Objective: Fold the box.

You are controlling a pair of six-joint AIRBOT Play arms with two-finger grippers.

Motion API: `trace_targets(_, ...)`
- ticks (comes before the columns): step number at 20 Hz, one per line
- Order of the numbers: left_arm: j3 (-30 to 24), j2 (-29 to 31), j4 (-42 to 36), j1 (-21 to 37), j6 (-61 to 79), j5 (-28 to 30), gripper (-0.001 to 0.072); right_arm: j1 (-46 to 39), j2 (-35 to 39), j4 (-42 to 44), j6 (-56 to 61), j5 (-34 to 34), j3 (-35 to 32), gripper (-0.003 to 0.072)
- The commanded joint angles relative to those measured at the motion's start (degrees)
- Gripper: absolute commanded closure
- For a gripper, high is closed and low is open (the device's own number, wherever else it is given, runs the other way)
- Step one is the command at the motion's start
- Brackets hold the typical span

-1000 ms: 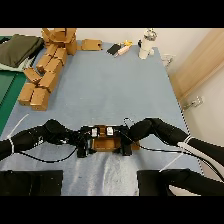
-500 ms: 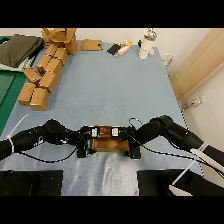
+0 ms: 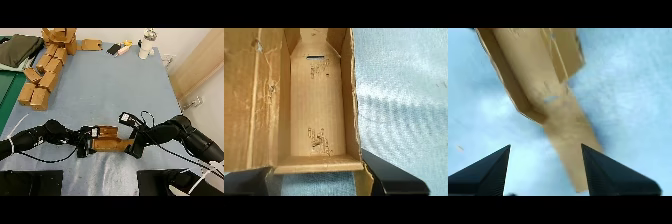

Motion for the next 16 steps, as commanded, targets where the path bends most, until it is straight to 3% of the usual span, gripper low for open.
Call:
trace_targets(1, 0.0, 0.0, 0.0, 0.0, 0.0, 0.0, 0.0193, 0.0, 0.9, 14.3, 14.6, 0.1, 0.1, -0.0026)
trace_targets(4, 0.0, 0.0, 0.0, 0.0, 0.0, 0.0, 0.0193, 0.0, 0.9, 16.4, 24.8, 1.8, 0.0, -0.0024)
trace_targets(5, 0.0, 0.0, 0.0, 0.0, 0.0, 0.0, 0.0193, 0.1, 0.7, 16.4, 29.9, 2.2, -0.2, -0.0006)
trace_targets(6, 0.0, 0.0, 0.0, 0.0, 0.0, 0.0, 0.0193, 0.1, 0.3, 16.7, 35.0, 2.5, -0.2, 0.0058)
trace_targets(7, 0.0, 0.0, 0.0, 0.0, 0.0, 0.0, 0.0193, 0.2, -0.3, 18.1, 37.4, 2.7, -0.1, 0.0251)
trace_targets(9, 0.0, 0.0, 0.0, 0.0, 0.0, 0.0, 0.0193, 0.2, -1.3, 20.5, 37.9, 4.2, -0.1, 0.0567)
trace_targets(10, 0.0, 0.0, 0.0, 0.0, 0.0, 0.0, 0.0193, 0.1, -1.8, 20.7, 38.3, 7.5, -0.1, 0.0682)
trace_targets(12, 0.0, 0.0, 0.0, 0.0, 0.0, 0.0, 0.0193, -0.1, -3.8, 20.5, 37.3, 14.4, 1.4, 0.0683)
trace_targets(16, 0.0, 0.0, 0.0, 0.0, 0.0, 0.0, 0.0192, -4.0, -15.7, 19.2, 32.3, 13.9, 10.0, 0.0683)
